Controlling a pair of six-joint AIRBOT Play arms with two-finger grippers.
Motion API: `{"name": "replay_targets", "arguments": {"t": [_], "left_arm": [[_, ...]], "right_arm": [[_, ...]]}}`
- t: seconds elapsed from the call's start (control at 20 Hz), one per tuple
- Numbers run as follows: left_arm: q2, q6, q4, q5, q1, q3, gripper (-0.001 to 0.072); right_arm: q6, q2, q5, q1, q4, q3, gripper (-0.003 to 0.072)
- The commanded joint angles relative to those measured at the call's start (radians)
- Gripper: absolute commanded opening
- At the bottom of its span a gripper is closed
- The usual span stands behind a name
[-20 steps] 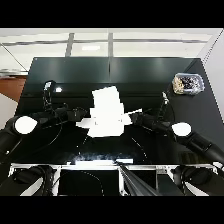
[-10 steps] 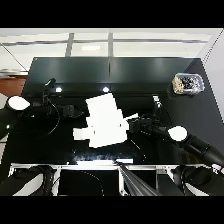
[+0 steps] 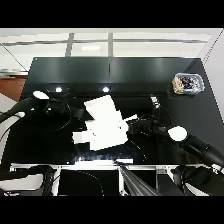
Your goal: Fold the box and place the chain.
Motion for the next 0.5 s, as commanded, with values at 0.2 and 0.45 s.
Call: {"name": "replay_targets", "arguments": {"t": [0.2,0.45], "left_arm": [[-0.136,0.198,-0.058,-0.126,-0.046,0.063,0.0698],[-0.180,0.293,-0.056,-0.228,-0.045,0.063,0.0623]], "right_arm": [[0.002,0.000,0.003,0.000,0.000,0.000,0.0041],[0.002,0.000,0.003,0.000,0.000,0.000,0.0041]]}}
